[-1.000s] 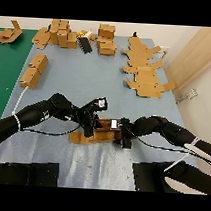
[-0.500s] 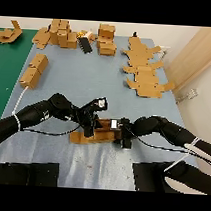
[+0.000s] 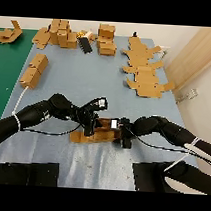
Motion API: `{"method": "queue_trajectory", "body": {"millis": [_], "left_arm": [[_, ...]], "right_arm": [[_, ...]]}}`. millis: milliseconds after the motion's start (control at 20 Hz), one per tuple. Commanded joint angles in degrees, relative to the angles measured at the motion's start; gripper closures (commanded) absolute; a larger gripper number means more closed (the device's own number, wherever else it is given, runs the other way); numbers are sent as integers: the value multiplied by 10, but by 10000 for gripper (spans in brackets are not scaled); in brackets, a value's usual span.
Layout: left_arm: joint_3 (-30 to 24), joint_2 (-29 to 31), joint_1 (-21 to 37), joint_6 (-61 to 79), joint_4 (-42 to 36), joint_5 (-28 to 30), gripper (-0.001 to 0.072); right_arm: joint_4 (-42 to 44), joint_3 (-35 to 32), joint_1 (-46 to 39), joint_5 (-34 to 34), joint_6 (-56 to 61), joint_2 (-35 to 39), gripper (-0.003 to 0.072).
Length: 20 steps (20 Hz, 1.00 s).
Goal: Fold the box.
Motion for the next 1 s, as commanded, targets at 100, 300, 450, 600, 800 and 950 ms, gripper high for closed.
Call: {"method": "queue_trajectory", "body": {"millis": [100,300,450,600,800,950], "left_arm": [[1,0,1,-51,1,35,14],[1,17,1,-88,36,41,12],[2,78,7,-253,225,28,12],[2,155,32,-478,398,-76,14],[-2,210,35,-740,385,-278,697],[-31,210,9,-852,226,-250,698]], "right_arm": [[0,0,1,0,0,0,190],[0,0,0,-2,0,0,190],[0,0,0,-2,0,0,189],[0,0,0,-4,0,0,189],[0,0,0,-4,0,0,190],[0,0,0,-4,0,0,189]]}}
